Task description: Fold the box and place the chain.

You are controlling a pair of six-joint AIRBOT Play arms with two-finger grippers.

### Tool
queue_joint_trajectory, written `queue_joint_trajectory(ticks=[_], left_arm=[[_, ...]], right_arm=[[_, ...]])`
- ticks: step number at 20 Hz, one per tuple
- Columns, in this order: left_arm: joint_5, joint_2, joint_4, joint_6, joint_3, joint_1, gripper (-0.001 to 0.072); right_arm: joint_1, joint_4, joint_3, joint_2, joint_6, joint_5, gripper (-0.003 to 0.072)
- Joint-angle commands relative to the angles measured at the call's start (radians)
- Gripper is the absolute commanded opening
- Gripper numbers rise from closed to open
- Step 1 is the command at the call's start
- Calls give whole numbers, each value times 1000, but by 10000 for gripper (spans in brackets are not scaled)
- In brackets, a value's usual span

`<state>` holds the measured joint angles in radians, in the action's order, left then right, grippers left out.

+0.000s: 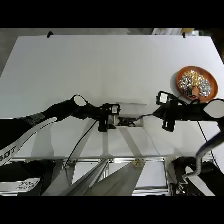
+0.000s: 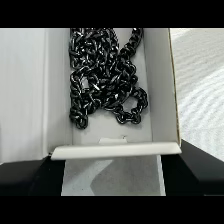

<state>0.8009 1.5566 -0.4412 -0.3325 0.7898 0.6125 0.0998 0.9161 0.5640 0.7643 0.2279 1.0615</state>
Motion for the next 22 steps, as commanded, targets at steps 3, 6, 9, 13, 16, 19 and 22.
queue_joint_trajectory(ticks=[3, 6, 9, 13, 16, 19, 22], left_arm=[[0, -1, 0, 0, 0, 0, 208], [0, -1, 0, 0, 0, 0, 208], [0, -1, 0, 0, 0, 0, 208], [0, -1, 0, 0, 0, 0, 208], [0, -1, 0, 0, 0, 0, 208], [0, -1, 0, 0, 0, 0, 208], [0, -1, 0, 0, 0, 0, 208]], right_arm=[[44, -431, 0, -66, 37, 11, 14], [192, -467, 0, -66, 37, -94, 14], [317, -476, 0, -64, 43, -246, 14], [340, -394, 0, -19, 156, -291, 14], [339, -160, 0, 40, 270, -291, 14], [338, 44, 0, 116, 341, -291, 19], [338, 57, 0, 164, 291, -313, 302]])
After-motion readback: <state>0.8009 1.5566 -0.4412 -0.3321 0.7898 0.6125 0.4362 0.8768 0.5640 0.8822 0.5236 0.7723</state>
